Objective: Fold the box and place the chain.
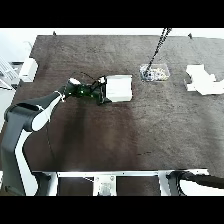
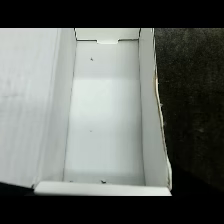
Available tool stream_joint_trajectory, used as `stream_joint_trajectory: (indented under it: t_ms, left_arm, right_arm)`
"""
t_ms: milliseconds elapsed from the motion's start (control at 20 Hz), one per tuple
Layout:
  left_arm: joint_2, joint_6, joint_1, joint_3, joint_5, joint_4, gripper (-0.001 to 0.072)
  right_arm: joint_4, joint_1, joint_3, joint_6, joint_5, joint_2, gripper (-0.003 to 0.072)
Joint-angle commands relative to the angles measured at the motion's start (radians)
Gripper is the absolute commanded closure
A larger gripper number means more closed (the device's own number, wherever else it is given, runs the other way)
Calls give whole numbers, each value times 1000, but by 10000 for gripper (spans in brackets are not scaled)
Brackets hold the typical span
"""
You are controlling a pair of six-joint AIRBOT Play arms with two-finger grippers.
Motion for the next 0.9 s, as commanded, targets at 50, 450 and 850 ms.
stream_joint_trajectory:
  t_ms: [50, 450, 850]
  left_arm:
    - [0, 0, 0, 0, 0, 0, 243]
    - [0, 0, 0, 0, 0, 0, 243]
    - [0, 0, 0, 0, 0, 0, 244]
  right_arm:
    - [-15, 71, -1, 0, 122, 39, 675]
    - [-15, 226, -49, 0, 176, 38, 675]
    - [18, 291, -303, 7, -19, 36, 675]
